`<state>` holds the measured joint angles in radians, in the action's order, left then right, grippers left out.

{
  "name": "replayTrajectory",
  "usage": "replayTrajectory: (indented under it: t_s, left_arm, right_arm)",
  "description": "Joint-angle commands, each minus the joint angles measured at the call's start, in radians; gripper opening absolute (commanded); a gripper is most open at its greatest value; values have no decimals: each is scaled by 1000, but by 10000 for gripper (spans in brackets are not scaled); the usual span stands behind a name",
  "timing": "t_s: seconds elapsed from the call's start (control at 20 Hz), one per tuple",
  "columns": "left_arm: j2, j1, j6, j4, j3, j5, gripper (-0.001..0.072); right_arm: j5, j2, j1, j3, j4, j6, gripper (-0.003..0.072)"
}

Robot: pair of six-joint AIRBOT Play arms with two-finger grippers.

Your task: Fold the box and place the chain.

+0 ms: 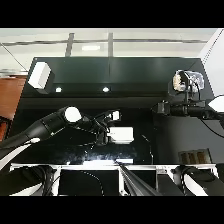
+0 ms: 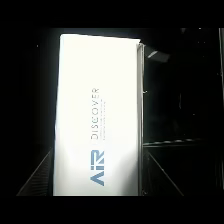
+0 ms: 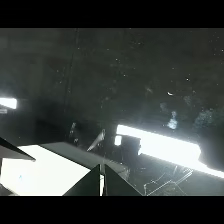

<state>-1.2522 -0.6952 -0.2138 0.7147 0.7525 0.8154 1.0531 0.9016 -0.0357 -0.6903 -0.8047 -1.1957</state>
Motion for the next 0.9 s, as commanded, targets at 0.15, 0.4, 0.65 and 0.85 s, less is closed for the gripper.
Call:
replayTrajectory:
  t_s: [0.15, 0.4, 0.65, 0.85]
  left_arm:
    - [-2, -10, -8, 0, 1, -9, 710]
    - [-2, -53, -61, 11, 1, -69, 711]
    - [-2, -83, -64, 19, 1, -92, 711]
    - [-3, -98, -113, 90, 1, -138, 711]
  right_arm:
    - [-1, -1, 0, -1, -2, -2, 41]
    - [-2, -1, 0, -1, -2, -5, 40]
    - [-2, -1, 0, -1, -2, -6, 40]
    - [-2, -1, 0, -1, -2, -6, 40]
